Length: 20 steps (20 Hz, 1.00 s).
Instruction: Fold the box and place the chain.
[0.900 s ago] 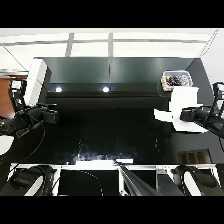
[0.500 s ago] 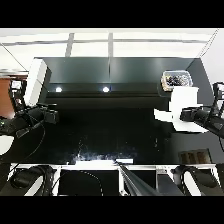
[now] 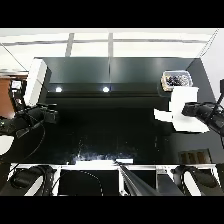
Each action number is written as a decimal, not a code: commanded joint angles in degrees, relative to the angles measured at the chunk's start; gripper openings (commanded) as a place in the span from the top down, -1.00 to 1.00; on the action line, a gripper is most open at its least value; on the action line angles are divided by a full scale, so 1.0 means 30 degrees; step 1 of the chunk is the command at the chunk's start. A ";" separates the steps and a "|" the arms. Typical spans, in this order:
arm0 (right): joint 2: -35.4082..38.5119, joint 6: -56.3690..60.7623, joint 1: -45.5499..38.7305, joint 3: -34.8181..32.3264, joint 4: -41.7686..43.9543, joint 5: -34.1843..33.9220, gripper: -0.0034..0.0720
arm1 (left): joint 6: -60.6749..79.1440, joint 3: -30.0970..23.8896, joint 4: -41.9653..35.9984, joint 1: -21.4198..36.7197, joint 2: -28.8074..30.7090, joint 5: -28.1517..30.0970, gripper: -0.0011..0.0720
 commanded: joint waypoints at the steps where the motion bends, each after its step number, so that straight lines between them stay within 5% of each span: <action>1: -0.0022 0.0029 0.0015 -0.0015 0.1931 -0.1479 0.09 | -0.0036 -0.0007 -0.0838 0.0000 0.0007 0.1654 0.88; 2: -0.0022 -0.0007 0.0015 -0.0015 0.1923 -0.1545 -0.86 | -0.0036 -0.0007 -0.0845 0.0000 0.0015 0.2747 0.88; 5: -0.0495 0.0117 -0.0044 0.0517 0.1719 -0.1647 -0.86 | -0.0058 -0.0007 -0.2084 -0.0007 0.0007 0.6958 0.88; 6: -0.1078 0.0758 -0.0160 0.1209 0.1326 -0.1443 -0.86 | -0.0058 -0.0007 -0.2324 -0.0007 -0.0036 0.7963 0.73; 8: -0.3242 0.3089 -0.0969 0.3687 -0.0685 -0.0561 -0.86 | -0.0066 -0.0007 -0.2965 -0.0109 -0.0328 0.9100 -0.96; 12: -0.9551 0.4816 -0.4350 1.0848 -0.5384 0.3286 -0.86 | -0.0080 0.0000 -0.2994 -0.0576 -0.1195 0.6841 -0.98; 15: -1.3777 0.7431 -0.8131 1.5402 -0.8561 0.9530 -0.86 | -0.0270 -0.0007 -0.4146 -0.0838 -0.1909 0.2623 -0.92; 17: -1.5569 0.7788 -1.0477 1.6801 -0.9267 1.3019 -0.86 | -0.0984 -0.0007 -0.4969 -0.0954 -0.2659 -0.0087 -0.92; 20: -1.6910 0.7672 -1.3398 1.6983 -0.8728 1.3551 -0.85 | -0.1341 -0.0007 -0.5042 -0.1501 -0.3869 -0.0933 -0.92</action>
